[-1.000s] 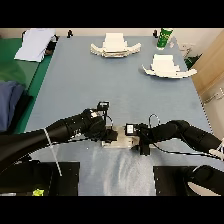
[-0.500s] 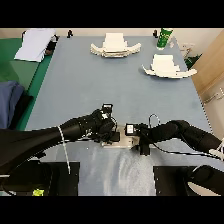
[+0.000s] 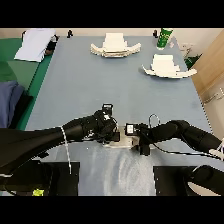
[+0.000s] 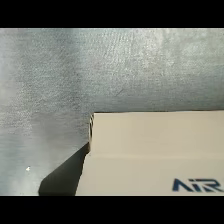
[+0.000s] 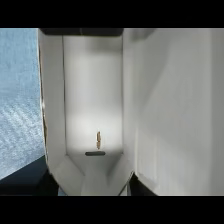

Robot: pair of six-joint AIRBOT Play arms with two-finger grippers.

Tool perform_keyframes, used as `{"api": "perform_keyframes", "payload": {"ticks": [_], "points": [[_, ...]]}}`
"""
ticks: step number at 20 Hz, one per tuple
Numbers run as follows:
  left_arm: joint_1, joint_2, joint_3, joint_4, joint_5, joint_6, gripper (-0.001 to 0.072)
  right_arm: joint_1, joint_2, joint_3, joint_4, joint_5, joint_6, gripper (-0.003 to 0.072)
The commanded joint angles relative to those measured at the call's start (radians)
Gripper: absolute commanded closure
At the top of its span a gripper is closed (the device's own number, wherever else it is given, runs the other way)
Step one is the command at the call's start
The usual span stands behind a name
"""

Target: Fold the box.

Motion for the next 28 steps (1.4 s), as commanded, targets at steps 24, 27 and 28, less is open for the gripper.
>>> {"api": "perform_keyframes", "payload": {"ticks": [24, 27, 28], "points": [[0.261, 0.541, -0.195, -0.195, -0.082, 1.073, 0.0696, 0.0, 0.0, 0.0, 0.001, 0.0, 0.002, 0.0174], [0.507, 0.61, -0.316, -0.535, -0.031, 1.713, 0.0018, 0.0, 0.0, 0.0, 0.001, 0.0, 0.002, 0.0174], [0.589, 0.605, -0.348, -0.64, -0.029, 1.904, 0.0014, 0.0, 0.0, 0.0, 0.001, 0.0, 0.002, 0.0174]]}}
